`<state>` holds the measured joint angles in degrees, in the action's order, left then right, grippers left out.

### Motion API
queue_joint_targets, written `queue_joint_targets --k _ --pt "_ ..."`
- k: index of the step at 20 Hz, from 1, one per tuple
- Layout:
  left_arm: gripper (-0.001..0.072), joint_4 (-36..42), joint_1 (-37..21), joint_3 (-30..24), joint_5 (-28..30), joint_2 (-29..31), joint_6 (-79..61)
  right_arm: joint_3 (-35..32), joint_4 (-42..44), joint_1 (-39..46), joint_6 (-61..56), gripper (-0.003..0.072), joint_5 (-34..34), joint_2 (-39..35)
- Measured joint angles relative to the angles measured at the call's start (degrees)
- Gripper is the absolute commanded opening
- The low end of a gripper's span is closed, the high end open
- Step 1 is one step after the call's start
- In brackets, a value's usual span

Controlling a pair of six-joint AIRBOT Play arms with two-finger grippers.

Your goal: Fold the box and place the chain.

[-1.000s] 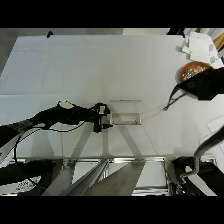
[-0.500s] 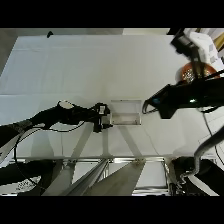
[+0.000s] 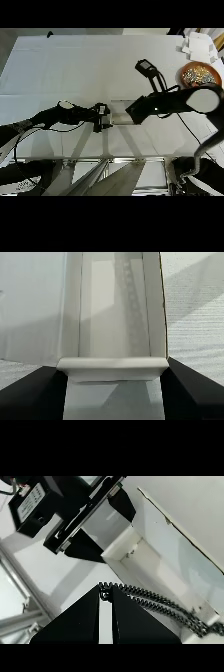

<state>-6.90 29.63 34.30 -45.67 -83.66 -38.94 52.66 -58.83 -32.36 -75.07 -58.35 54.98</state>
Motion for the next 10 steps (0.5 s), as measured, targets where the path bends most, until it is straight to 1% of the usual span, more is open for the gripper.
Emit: queue_joint_targets --k 5,10 --pt "0.007 0.0 0.0 0.0 0.0 0.0 0.0 -0.9 2.6 -0.5 1.4 0.0011 3.2 6.6" --pt "0.0071 0.0 0.0 0.0 0.0 0.0 0.0 -1.5 3.3 -0.9 1.9 0.0014 4.3 12.9"
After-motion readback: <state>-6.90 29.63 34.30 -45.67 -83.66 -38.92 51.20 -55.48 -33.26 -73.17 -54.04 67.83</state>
